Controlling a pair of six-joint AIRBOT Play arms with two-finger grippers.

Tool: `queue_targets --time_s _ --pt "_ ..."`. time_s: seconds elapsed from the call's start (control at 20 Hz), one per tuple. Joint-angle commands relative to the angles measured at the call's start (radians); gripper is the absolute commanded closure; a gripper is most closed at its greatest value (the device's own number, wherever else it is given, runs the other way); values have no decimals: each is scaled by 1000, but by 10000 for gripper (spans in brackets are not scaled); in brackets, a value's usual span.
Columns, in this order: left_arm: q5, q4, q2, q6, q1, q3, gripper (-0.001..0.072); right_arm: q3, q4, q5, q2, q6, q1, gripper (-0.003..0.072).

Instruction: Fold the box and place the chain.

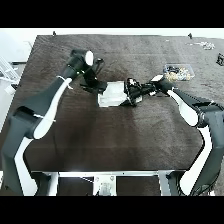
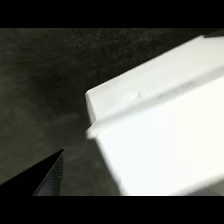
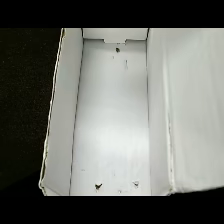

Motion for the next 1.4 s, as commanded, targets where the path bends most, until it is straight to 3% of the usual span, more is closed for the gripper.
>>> queue_targets --time_s 0.0,0.15,0.25,0.35,0.4,0.45,0.5,0.55,0.7,0.8,0.95,1.1,1.35 --pt "-6 -134 79 217 79 -39 168 0 0 0 0 0 0 105" --pt "-5 -285 90 492 182 -58 168 0 0 0 0 0 0 105" --pt "14 -371 90 708 240 -124 172 0 0 0 0 0 0 105" --pt "70 -418 90 965 274 -212 474 0 0 0 0 0 0 105" --pt "110 -411 90 1053 281 -253 495 0 0 0 0 0 0 104" --pt "167 -410 90 1107 283 -293 368 0 0 0 0 0 0 104" --pt "247 -422 90 1169 283 -331 22 0 0 0 0 0 0 105" --pt "328 -466 89 1241 282 -381 -11 0 0 0 0 0 0 105" --pt "438 -628 89 1625 282 -515 -11 0 0 0 0 0 0 104" --pt "487 -692 89 1687 281 -579 -11 0 0 0 0 0 0 105" --pt "460 -745 89 1737 279 -605 -11 0 0 0 0 0 0 104" --pt "370 -839 77 1956 280 -620 -11 0 0 0 0 0 0 104" --pt "292 -871 51 1977 280 -620 -11 0 0 0 0 0 0 105"
